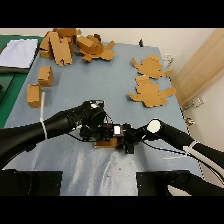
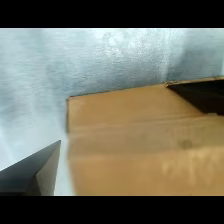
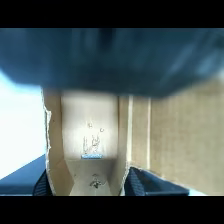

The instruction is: Fold the box.

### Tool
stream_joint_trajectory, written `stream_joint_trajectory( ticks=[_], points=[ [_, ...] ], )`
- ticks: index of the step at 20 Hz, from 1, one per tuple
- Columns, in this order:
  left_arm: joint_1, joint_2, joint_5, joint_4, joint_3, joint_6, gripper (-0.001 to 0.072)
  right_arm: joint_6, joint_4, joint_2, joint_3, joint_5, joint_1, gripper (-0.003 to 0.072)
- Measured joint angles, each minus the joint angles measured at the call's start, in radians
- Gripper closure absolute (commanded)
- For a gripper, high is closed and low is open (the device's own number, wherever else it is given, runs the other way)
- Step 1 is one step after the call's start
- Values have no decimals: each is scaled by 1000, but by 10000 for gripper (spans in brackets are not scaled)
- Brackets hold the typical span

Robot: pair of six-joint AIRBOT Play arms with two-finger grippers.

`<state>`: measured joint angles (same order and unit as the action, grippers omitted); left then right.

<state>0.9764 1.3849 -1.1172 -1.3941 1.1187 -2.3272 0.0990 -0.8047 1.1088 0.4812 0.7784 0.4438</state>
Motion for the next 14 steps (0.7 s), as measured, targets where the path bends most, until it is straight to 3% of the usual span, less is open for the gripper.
stream_joint_trajectory(
  ticks=[7, 8, 9, 11, 12, 14],
  points=[
    [-56, -93, -144, -27, 1, 48, 112, 0, 0, 0, 0, 0, 0, 227],
    [-64, -100, -166, -31, 1, 58, 318, 0, 0, 0, 0, 0, 0, 227],
    [-72, -105, -187, -34, 1, 75, 455, 0, 0, 0, 0, 0, 0, 227],
    [-82, -116, -228, -42, 1, 121, 521, 0, 0, 0, 0, 0, 0, 227],
    [-84, -121, -245, -50, 1, 161, 649, 0, 0, 0, 0, 0, 0, 227],
    [-89, -130, -279, -89, 1, 271, 653, 0, 0, 0, 0, 0, 0, 227]
  ],
)
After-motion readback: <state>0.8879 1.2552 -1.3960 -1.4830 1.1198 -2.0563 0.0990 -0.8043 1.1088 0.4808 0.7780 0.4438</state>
